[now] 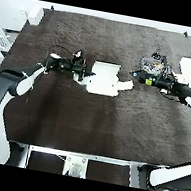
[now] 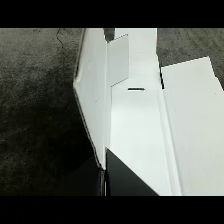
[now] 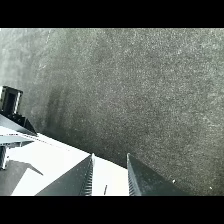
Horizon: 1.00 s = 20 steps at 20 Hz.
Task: Fold the box and place the chain.
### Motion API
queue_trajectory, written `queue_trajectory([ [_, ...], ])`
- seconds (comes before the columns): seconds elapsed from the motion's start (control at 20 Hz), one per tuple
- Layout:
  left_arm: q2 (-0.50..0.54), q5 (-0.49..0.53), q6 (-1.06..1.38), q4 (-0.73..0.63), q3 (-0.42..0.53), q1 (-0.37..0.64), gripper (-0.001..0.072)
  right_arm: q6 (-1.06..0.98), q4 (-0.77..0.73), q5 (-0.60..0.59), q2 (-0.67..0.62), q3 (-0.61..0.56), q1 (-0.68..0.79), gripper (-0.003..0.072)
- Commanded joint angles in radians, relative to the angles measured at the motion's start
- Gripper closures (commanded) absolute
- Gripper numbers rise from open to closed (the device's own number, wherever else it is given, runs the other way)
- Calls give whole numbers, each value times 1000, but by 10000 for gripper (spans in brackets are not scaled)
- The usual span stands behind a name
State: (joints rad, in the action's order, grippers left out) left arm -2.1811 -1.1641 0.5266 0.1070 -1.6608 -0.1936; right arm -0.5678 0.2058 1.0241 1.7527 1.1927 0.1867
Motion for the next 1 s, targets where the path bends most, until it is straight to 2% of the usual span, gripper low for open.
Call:
queue_trajectory([
  [0.0,-8,2,6,-3,0,0,692,1,0,2,-1,0,-1,412],
  [0.35,-7,2,6,-18,0,0,689,27,-1,2,-3,0,4,412],
  [0.6,-7,1,5,-18,0,0,688,79,0,35,-60,-8,8,412],
  [0.75,-7,1,5,-19,0,0,688,110,0,35,-139,-60,8,415],
  [0.95,-7,1,2,-26,0,0,689,244,0,34,-286,-206,0,422],
])
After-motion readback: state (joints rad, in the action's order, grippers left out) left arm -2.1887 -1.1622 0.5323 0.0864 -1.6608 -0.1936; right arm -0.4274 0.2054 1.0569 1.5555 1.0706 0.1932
